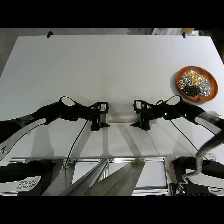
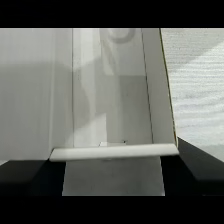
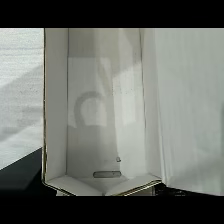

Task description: Fold the box and place the chain.

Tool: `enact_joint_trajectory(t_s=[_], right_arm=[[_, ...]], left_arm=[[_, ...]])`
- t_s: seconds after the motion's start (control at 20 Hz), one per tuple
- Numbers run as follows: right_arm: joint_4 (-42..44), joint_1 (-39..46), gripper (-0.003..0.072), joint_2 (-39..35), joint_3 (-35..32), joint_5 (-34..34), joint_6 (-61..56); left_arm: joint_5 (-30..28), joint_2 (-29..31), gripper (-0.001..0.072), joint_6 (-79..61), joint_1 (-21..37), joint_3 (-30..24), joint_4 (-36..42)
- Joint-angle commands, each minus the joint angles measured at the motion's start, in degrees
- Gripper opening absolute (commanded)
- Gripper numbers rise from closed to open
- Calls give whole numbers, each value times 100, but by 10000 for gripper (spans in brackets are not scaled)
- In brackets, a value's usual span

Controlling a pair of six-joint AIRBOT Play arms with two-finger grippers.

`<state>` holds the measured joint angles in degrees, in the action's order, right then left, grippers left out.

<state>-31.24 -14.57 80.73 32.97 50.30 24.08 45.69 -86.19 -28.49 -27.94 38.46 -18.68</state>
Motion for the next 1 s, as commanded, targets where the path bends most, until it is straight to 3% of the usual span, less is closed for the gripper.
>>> enact_joint_trajectory(t_s=[0.0, 0.5, 0.8, 0.85, 0.95], right_arm=[[-144, 0, 703, -20, 0, 9, -31], [-1235, 509, 689, -1010, 0, 188, -1443], [-1034, 848, 627, -1884, 0, 612, -1657], [-850, 848, 540, -1987, 0, 612, -1657], [-494, 848, 257, -2072, 0, 789, -1633]], left_arm=[[-2, -4, 10, 2, 0, 2, -2], [-2, -4, 10, 2, 0, 2, 0], [-2, -4, 10, 2, 0, 2, 0], [-2, -4, 10, 2, 0, 2, -2], [0, -4, 10, 2, 0, 2, -2]])
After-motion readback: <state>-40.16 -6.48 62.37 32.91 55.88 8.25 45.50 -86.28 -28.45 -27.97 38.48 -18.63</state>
